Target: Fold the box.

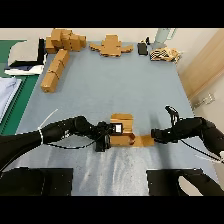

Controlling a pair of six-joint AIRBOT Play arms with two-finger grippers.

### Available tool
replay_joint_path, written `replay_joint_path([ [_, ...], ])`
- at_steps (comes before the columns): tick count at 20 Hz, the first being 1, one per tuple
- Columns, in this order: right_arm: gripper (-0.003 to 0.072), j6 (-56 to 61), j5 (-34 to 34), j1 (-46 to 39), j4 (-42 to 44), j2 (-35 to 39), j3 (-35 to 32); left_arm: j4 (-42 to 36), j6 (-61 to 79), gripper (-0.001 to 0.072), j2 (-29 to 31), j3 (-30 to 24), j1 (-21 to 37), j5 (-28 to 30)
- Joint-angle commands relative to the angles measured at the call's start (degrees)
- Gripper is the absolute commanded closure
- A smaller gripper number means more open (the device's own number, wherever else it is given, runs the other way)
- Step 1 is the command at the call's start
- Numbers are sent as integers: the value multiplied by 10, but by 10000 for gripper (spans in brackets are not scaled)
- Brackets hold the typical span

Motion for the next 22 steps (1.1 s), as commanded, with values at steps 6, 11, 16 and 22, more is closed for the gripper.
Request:
replay_joint_path([
  [6,683,-63,-50,1,129,-6,-8,0,0,352,0,1,0,0],
  [11,661,-112,-44,28,128,-41,-6,0,0,353,0,1,0,0],
  [16,663,-112,-40,28,127,-34,12,0,0,353,0,1,0,0],
  [22,682,-9,-6,27,13,-12,18,0,0,353,0,1,0,0],
])
